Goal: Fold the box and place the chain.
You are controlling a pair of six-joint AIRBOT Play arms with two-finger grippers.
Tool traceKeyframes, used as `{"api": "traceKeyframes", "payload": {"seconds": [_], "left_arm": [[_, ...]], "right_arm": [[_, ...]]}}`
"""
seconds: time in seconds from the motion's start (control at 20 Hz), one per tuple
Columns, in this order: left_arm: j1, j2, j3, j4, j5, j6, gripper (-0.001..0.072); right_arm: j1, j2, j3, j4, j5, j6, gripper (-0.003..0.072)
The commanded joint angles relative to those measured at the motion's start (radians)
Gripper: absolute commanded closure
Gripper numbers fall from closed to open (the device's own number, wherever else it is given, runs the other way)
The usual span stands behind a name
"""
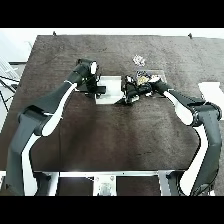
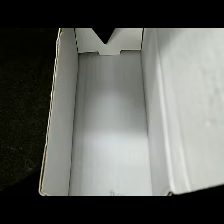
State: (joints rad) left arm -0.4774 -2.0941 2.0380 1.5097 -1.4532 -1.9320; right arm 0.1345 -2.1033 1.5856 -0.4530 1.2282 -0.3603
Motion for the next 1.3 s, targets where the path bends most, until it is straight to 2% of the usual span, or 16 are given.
{"api": "traceKeyframes", "payload": {"seconds": [0.0, 0.05, 0.1, 0.15, 0.2, 0.25, 0.5, 0.55, 0.6, 0.65, 1.05, 1.2, 1.25], "left_arm": [[-0.015, -0.003, 0.001, 0.062, 0.008, 0.021, 0.0377], [-0.016, -0.006, 0.001, 0.063, 0.01, 0.023, 0.0478], [-0.016, -0.011, 0.001, 0.063, 0.015, 0.031, 0.0496], [-0.016, -0.015, 0.001, 0.063, 0.019, 0.034, 0.056], [-0.02, -0.016, 0.001, 0.063, 0.026, 0.048, 0.066], [-0.025, -0.016, 0.001, 0.081, 0.035, 0.048, 0.069], [-0.027, -0.02, 0.001, 0.082, 0.046, 0.047, 0.0689], [-0.026, -0.019, 0.001, 0.08, 0.041, 0.048, 0.064], [-0.025, -0.013, 0.001, 0.076, 0.027, 0.046, 0.0293], [-0.023, -0.003, 0.001, 0.064, 0.018, 0.049, 0.0173], [0.001, 0.141, 0.023, 0.051, -0.119, 0.184, 0.0171], [0.062, 0.2, 0.021, 0.028, -0.134, 0.324, 0.0172], [0.095, 0.208, 0.021, -0.024, -0.127, 0.4, 0.0172]], "right_arm": [[0.0, 0.0, 0.0, 0.0, 0.0, 0.0, 0.0098], [0.0, 0.0, 0.0, 0.0, 0.0, 0.0, 0.0098], [0.0, 0.0, 0.0, 0.0, 0.0, 0.0, 0.0098], [0.0, 0.0, 0.0, 0.0, 0.0, 0.0, 0.0098], [0.0, 0.0, 0.0, 0.0, 0.0, 0.0, 0.0098], [0.0, 0.0, 0.0, 0.0, 0.0, 0.0, 0.0098], [0.0, 0.0, 0.0, 0.0, 0.0, 0.0, 0.0098], [0.0, 0.0, 0.0, 0.0, 0.0, 0.0, 0.0098], [0.0, 0.0, 0.0, 0.0, 0.0, 0.0, 0.0098], [0.0, 0.0, 0.0, 0.0, 0.0, 0.0, 0.0098], [0.0, 0.0, 0.0, 0.0, 0.0, 0.0, 0.0098], [0.0, 0.0, 0.0, 0.0, 0.0, 0.0, 0.0098], [0.0, 0.0, 0.0, 0.0, 0.0, 0.0, 0.0098]]}}
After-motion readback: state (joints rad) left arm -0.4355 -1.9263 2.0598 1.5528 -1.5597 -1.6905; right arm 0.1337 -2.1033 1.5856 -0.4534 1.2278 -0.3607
